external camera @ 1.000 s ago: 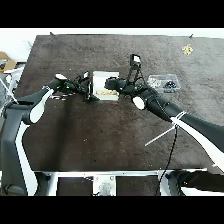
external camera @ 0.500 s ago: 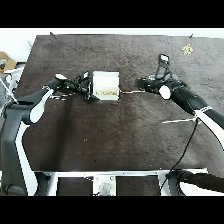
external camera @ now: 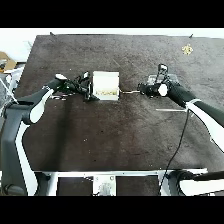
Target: Fold the box and place the chain.
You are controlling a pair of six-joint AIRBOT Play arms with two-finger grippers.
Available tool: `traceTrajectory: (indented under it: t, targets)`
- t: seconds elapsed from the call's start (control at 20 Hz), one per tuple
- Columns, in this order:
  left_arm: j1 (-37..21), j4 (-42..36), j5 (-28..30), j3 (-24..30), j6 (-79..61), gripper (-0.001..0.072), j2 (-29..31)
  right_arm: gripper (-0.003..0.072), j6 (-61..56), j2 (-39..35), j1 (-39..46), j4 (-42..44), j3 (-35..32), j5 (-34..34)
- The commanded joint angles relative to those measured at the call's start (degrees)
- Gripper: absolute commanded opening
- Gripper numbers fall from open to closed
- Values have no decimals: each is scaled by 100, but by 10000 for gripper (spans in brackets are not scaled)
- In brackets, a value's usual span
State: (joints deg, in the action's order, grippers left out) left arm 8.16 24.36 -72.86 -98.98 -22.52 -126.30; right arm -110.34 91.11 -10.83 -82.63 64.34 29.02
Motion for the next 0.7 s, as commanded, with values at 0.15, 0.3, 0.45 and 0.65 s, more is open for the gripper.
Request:
traceTrajectory:
  t: [0.15, 0.3, 0.45, 0.65]
  targets:
    - [-4, 2, 0, -7, 0, 275, 4, 257, -448, 820, 22, 57, 1008, 922]
    - [-4, 0, 2, -7, 0, 275, 4, 257, -833, 868, 24, -17, 1014, 693]
    - [-4, 2, 2, -7, 0, 274, 4, 256, -1255, 911, 24, -229, 1016, 540]
    - [-4, 0, 0, -7, 0, 275, 4, 256, -1425, 1003, 22, -96, 1016, 258]
